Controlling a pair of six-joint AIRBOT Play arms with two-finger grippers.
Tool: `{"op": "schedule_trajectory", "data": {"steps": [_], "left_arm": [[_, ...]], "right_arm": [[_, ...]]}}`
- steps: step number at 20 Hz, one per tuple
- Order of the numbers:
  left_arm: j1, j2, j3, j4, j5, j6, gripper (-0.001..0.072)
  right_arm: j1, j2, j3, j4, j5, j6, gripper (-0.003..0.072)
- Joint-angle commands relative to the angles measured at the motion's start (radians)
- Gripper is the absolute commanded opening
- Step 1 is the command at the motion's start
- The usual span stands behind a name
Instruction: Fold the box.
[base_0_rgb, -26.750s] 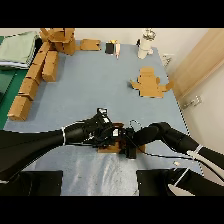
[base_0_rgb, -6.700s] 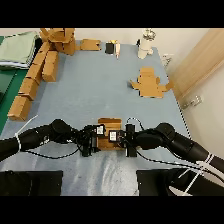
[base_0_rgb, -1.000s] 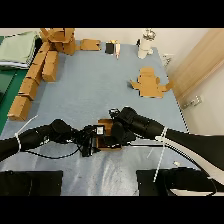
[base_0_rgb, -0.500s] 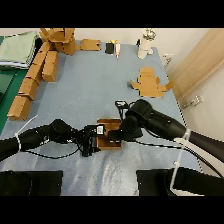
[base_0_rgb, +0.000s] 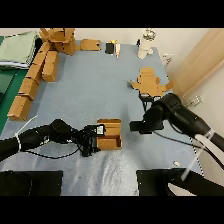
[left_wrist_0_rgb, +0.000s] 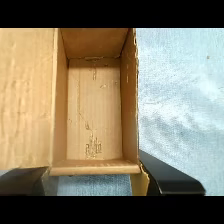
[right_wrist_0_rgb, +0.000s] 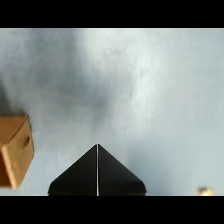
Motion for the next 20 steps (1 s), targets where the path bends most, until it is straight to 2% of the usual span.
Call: {"op": "schedule_trajectory", "data": {"steps": [1, 3, 4, 6, 9, 13, 17, 20], "left_arm": [[0.000, -0.001, 0.001, 0.000, 0.000, 0.000, 0.0479], [0.000, -0.001, 0.001, 0.000, 0.000, 0.000, 0.0479], [0.000, -0.001, 0.001, 0.000, 0.000, 0.000, 0.0479], [0.000, -0.001, 0.001, 0.000, 0.000, 0.000, 0.0479], [0.000, -0.001, 0.001, 0.000, 0.000, 0.000, 0.0479], [0.000, -0.001, 0.001, 0.000, 0.000, 0.000, 0.0479], [0.000, -0.001, 0.001, 0.000, 0.000, 0.000, 0.0479], [0.000, -0.001, 0.001, 0.000, 0.000, 0.000, 0.0479]], "right_arm": [[-0.290, -0.159, -0.011, 0.428, 0.208, -0.466, 0.0002], [-0.377, -0.331, 0.033, 0.809, 0.167, -0.739, 0.0001], [-0.384, -0.417, 0.065, 0.950, 0.091, -0.849, 0.0001], [-0.357, -0.535, 0.126, 1.088, -0.064, -1.012, 0.0001], [-0.293, -0.541, 0.141, 1.060, -0.113, -1.139, 0.0001], [-0.208, -0.367, 0.068, 1.006, -0.090, -1.236, 0.0001], [-0.087, -0.128, -0.064, 0.890, 0.062, -1.248, 0.0001], [0.026, 0.006, -0.172, 0.808, 0.215, -1.248, 0.0002]]}}
